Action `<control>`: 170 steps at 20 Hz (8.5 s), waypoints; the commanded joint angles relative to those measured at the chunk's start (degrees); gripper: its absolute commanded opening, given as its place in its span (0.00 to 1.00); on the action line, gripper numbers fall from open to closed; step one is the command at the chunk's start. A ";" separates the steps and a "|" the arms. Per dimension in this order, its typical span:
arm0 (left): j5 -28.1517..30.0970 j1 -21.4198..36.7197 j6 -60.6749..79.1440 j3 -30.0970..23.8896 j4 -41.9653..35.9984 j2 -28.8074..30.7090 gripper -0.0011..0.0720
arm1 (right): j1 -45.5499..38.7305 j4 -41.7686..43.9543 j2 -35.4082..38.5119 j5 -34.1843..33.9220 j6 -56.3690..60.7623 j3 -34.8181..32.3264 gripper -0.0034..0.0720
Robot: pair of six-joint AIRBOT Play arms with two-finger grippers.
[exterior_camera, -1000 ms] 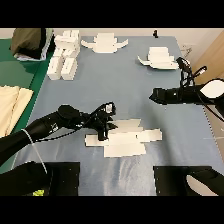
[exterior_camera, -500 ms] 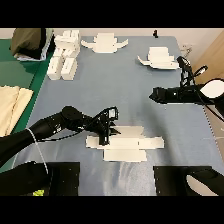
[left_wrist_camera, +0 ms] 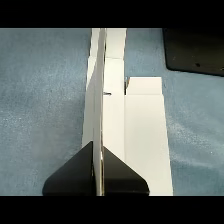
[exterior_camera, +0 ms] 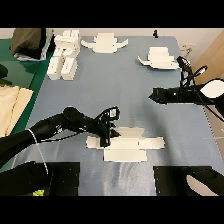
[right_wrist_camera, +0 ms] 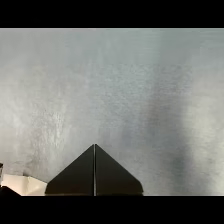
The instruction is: Fold the box.
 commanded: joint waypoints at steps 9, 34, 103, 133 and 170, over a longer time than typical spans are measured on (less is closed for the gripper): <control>-0.63 -0.04 -1.16 -0.02 -0.22 -0.02 0.04 | 0.52 -15.30 0.31 37.29 18.53 -0.02 0.05; -0.68 -0.04 -1.16 -0.02 -0.22 -0.02 0.04 | 57.79 -36.54 9.38 -9.44 -13.14 -26.77 0.90; -0.66 -0.04 -1.16 -0.02 -0.22 -0.02 0.04 | 12.11 11.87 9.55 -1.18 -72.94 -29.57 0.99; -0.66 -0.04 -1.16 -0.02 -0.22 -0.02 0.04 | 14.27 13.62 1.27 -2.27 -81.53 -29.70 0.84; -0.66 -0.04 -1.16 -0.02 -0.22 -0.02 0.04 | 14.16 11.80 2.89 -3.61 -82.58 -31.54 0.66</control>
